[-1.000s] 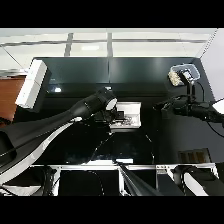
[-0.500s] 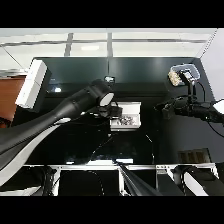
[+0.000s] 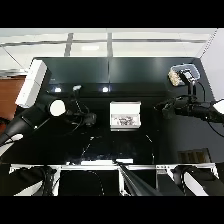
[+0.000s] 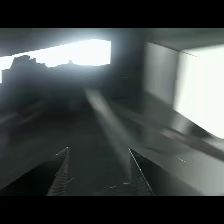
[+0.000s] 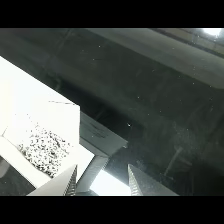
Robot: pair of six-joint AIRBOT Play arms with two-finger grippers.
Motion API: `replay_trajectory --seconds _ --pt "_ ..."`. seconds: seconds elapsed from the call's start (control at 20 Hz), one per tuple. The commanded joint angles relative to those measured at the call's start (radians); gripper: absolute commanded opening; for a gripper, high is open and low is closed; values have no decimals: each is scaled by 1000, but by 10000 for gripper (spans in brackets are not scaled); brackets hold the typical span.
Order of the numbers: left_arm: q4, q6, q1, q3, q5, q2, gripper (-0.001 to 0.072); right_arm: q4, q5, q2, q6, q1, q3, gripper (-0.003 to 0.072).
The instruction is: Fold the box and place the chain.
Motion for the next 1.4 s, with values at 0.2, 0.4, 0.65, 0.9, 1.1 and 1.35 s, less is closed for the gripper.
replay_trajectory --seconds 0.2,0.4,0.65,0.9,1.1,1.35 --pt "-478 1518 24 -114 169 -73 711 0 2 1 34 1 0 373" --pt "-477 1789 13 -80 214 -84 711 0 2 1 37 1 0 373" --pt "-689 1963 17 -3 144 -206 712 5 2 1 39 2 0 373" --pt "-687 1989 13 14 116 -271 711 4 3 1 45 2 0 373" --pt "-664 1989 10 14 119 -271 710 5 2 1 45 2 0 373" --pt "-664 1980 -16 21 175 -291 710 23 2 1 45 2 0 373"
